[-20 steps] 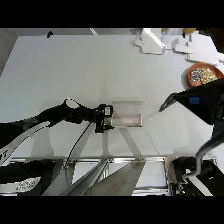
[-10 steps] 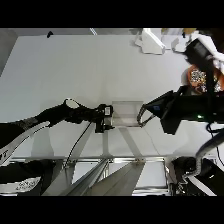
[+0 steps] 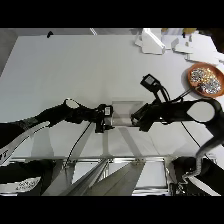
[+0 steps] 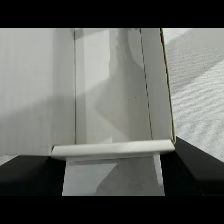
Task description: Fold the box and place the chain.
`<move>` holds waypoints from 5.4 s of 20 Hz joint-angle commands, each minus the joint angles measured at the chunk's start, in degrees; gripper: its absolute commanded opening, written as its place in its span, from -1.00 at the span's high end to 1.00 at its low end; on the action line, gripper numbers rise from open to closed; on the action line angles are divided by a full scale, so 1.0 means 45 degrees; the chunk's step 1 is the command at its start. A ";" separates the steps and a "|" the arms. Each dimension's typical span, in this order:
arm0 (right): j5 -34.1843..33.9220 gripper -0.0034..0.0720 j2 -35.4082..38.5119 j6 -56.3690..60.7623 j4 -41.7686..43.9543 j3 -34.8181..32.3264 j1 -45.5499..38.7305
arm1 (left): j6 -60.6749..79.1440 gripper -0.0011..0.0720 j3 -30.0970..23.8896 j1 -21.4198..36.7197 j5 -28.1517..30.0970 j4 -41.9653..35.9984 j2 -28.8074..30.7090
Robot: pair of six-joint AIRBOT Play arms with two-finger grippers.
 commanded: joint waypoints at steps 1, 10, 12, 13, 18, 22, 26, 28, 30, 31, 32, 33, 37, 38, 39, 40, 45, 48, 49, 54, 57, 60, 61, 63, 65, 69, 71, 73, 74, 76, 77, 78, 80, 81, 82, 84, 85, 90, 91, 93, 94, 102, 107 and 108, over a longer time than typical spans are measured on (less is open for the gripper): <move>-0.0748 0.86 -0.1195 -0.0296 -0.0306 -0.0301 0.0636 | 0.0000 0.28 0.0000 0.0000 0.0000 0.0005 0.0005; 0.0928 0.18 -0.0364 0.0452 -0.2977 0.0126 0.0087 | 0.0000 0.28 0.0000 0.0000 0.0000 0.0005 0.0000; 0.1122 0.17 0.0627 -0.0413 -0.2924 0.0126 -0.0763 | 0.0000 0.28 0.0000 0.0000 0.0000 0.0000 0.0000; 0.1282 0.18 0.0981 -0.1224 -0.2914 0.0121 -0.1234 | 0.0000 0.28 0.0000 0.0000 0.0000 0.0005 0.0000; 0.2686 0.50 0.1297 -0.6271 -0.2992 -0.0777 -0.2919 | 0.0000 0.28 0.0000 0.0000 -0.0005 0.0005 0.0005; 0.1787 0.48 0.1015 -0.9947 -0.1773 -0.2725 -0.2919 | 0.0000 0.28 0.0000 0.0000 0.0000 0.0005 0.0005; 0.0612 0.49 0.0753 -1.2191 -0.0180 -0.3682 -0.2905 | 0.0000 0.28 0.0000 0.0000 0.0000 0.0000 0.0000; 0.0204 0.49 0.0714 -1.2420 -0.0185 -0.3730 -0.2905 | 0.0000 0.28 0.0000 0.0000 0.0000 0.0005 0.0000; -0.0262 0.49 0.0709 -1.2420 0.0146 -0.3730 -0.2905 | 0.0000 0.28 0.0000 0.0000 0.0000 0.0005 0.0005; -0.0359 0.49 0.0704 -1.2424 0.0408 -0.3730 -0.2905 | 0.0000 0.28 0.0000 0.0000 0.0000 0.0000 0.0005; -0.0393 0.50 0.0665 -1.2429 0.0486 -0.3730 -0.2905 | 0.0000 0.28 0.0000 0.0000 0.0000 0.0005 0.0005; -0.0432 0.56 0.0554 -1.2483 0.0578 -0.3730 -0.2905 | 0.0000 0.28 0.0000 0.0000 0.0000 0.0005 0.0005; -0.0563 0.63 0.0097 -1.2531 0.0549 -0.3730 -0.2565 | 0.0000 0.28 0.0000 0.0000 0.0000 0.0005 0.0005; -0.0651 0.63 0.0102 -1.2526 0.0568 -0.3730 -0.2336 | 0.0000 0.28 0.0000 0.0000 0.0000 0.0005 0.0005; -0.0748 0.63 0.0097 -1.2526 0.0554 -0.3730 -0.2132 | 0.0000 0.28 0.0000 0.0000 0.0000 0.0000 0.0005; -0.0918 0.63 0.0097 -1.2517 0.0544 -0.3730 -0.2021 | 0.0000 0.28 0.0000 0.0000 0.0000 0.0005 0.0005; -0.1039 0.63 0.0097 -1.2361 0.0238 -0.3730 -0.2011 | 0.0000 0.28 0.0000 0.0000 0.0005 0.0005 0.0005; -0.1049 0.64 0.0097 -1.1997 -0.0097 -0.3730 -0.2011 | 0.0000 0.28 0.0000 0.0000 0.0000 0.0000 0.0000; -0.1059 0.64 0.0097 -1.1686 -0.0612 -0.3730 -0.2011 | 0.0000 0.28 0.0000 0.0000 0.0000 0.0005 0.0005; -0.1059 0.58 0.0097 -1.1234 -0.1069 -0.3730 -0.2021 | 0.0000 0.28 0.0000 0.0000 0.0000 0.0000 0.0005; -0.1365 0.58 0.0097 -1.1288 -0.0427 -0.3813 -0.2021 | 0.0000 0.28 0.0000 0.0000 0.0000 0.0005 0.0005; -0.1627 0.58 0.0092 -1.1322 -0.0233 -0.3905 -0.2021 | 0.0000 0.28 0.0000 0.0000 0.0000 0.0000 0.0005; -0.1617 0.58 0.0092 -1.1434 -0.0233 -0.3905 -0.2021 | 0.0000 0.28 0.0000 0.0000 0.0000 0.0005 0.0005; -0.1622 0.58 0.0092 -1.1516 -0.0102 -0.3905 -0.2021 | 0.0000 0.28 0.0000 0.0000 0.0000 0.0000 0.0005; -0.1632 0.58 0.0083 -1.1715 0.0189 -0.3905 -0.2021 | 0.0000 0.28 0.0000 0.0000 0.0000 0.0000 0.0005; -0.1637 0.59 -0.0296 -1.2182 0.0539 -0.3910 -0.2021 | 0.0000 0.28 0.0000 0.0000 0.0000 0.0005 0.0005; -0.1676 0.60 -0.0471 -1.2182 0.0534 -0.3910 -0.2021 | 0.0000 0.28 0.0000 0.0000 0.0000 0.0005 0.0005; -0.1787 0.62 -0.0471 -1.2182 0.0534 -0.3910 -0.2021 | 0.0000 0.28 0.0000 0.0000 0.0000 0.0005 0.0005; -0.1783 0.62 -0.0471 -1.2177 0.0534 -0.3910 -0.2021 | 0.0000 0.28 0.0000 0.0000 0.0000 0.0005 0.0005; -0.1783 0.62 -0.0471 -1.2177 0.0534 -0.3910 -0.2021 | 0.0000 0.28 0.0000 0.0000 0.0000 0.0005 0.0005; -0.1787 0.62 -0.0471 -1.2177 0.0525 -0.3910 -0.2021 | 0.0000 0.28 0.0000 0.0000 0.0000 0.0005 0.0005; -0.1797 0.62 -0.0471 -1.2182 0.0452 -0.3910 -0.2021 | 0.0000 0.28 0.0000 0.0000 0.0000 0.0005 0.0000; -0.1870 0.41 -0.0471 -1.2177 0.0199 -0.3910 -0.2021 | 0.0000 0.28 0.0000 0.0000 0.0000 0.0005 0.0000; -0.1875 0.33 -0.0471 -1.2177 0.0199 -0.3910 -0.2021 | 0.0000 0.28 0.0000 0.0000 0.0000 0.0005 0.0005; -0.1914 0.31 -0.0471 -1.2177 0.0204 -0.3910 -0.2021 | 0.0000 0.28 0.0000 0.0000 0.0000 0.0000 0.0000; -0.1991 0.31 -0.0471 -1.2177 0.0228 -0.3910 -0.2021 | 0.0000 0.28 0.0000 0.0000 0.0000 0.0005 0.0005; -0.2021 0.31 -0.0476 -1.2177 0.0233 -0.3910 -0.2021 | 0.0000 0.28 0.0000 0.0000 0.0000 0.0005 0.0005; -0.2006 0.32 -0.0500 -1.2182 0.0393 -0.3910 -0.2021 | 0.0000 0.28 0.0000 0.0000 0.0000 0.0000 0.0005; -0.1991 0.32 -0.0500 -1.2182 0.0389 -0.3910 -0.2021 | 0.0000 0.28 0.0000 0.0000 0.0000 0.0005 0.0005; -0.1894 0.41 -0.0500 -1.2182 0.0393 -0.3910 -0.2021 | 0.0000 0.28 0.0000 0.0000 0.0000 0.0005 0.0005; -0.1860 0.50 -0.0495 -1.2182 0.0393 -0.3910 -0.2021 | 0.0000 0.28 0.0000 0.0000 0.0000 0.0005 0.0005; -0.1860 0.80 -0.0481 -1.2172 0.0384 -0.3910 -0.2021 | 0.0000 0.28 0.0000 0.0000 0.0000 0.0000 0.0005; -0.1855 0.86 -0.0015 -1.2021 -0.0219 -0.3895 -0.2021 | 0.0000 0.28 0.0000 0.0000 0.0000 0.0000 0.0005; -0.1831 0.86 0.0257 -1.1730 -0.0724 -0.3842 -0.2021 | 0.0000 0.28 0.0000 0.0000 0.0000 0.0000 0.0005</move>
